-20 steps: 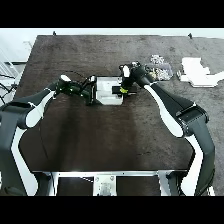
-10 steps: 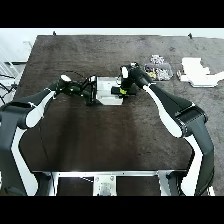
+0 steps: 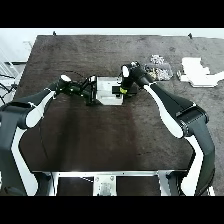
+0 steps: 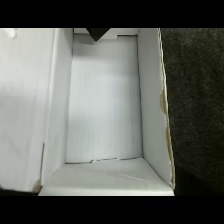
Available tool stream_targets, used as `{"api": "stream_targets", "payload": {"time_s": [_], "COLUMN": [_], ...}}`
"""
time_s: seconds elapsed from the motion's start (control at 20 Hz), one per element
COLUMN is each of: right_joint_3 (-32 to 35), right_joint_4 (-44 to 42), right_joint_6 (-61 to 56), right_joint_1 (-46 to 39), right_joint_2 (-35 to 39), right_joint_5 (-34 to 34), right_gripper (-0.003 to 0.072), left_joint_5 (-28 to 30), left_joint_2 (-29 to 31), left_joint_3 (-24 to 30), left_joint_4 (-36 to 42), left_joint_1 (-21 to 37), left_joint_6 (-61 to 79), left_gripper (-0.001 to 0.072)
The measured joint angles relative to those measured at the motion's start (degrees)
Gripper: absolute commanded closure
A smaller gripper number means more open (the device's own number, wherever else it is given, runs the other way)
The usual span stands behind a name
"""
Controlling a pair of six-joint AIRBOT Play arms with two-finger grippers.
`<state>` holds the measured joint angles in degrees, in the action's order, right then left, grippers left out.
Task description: Fold the box and place the chain.
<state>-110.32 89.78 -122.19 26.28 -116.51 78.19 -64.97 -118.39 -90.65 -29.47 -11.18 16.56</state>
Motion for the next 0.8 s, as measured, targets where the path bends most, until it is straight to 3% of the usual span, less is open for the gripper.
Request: {"api": "stream_targets", "payload": {"time_s": [0.45, 0.8], "right_joint_3": [-0.02, -0.02], "right_joint_4": [0.9, 4.85], "right_joint_6": [10.25, 21.33], "right_joint_1": [-1.86, -14.36], "right_joint_2": [7.85, 11.61], "right_joint_5": [0.92, -6.73], "right_gripper": [0.0272, 0.0272], "left_joint_5": [0.0, -0.04], "left_joint_2": [0.0, 0.0], "left_joint_3": [0.0, 0.0], "left_joint_4": [0.0, 0.0], "left_joint_1": [0.0, 0.0], "left_joint_6": [0.0, -0.02], "left_gripper": [0.0262, 0.0262]}}
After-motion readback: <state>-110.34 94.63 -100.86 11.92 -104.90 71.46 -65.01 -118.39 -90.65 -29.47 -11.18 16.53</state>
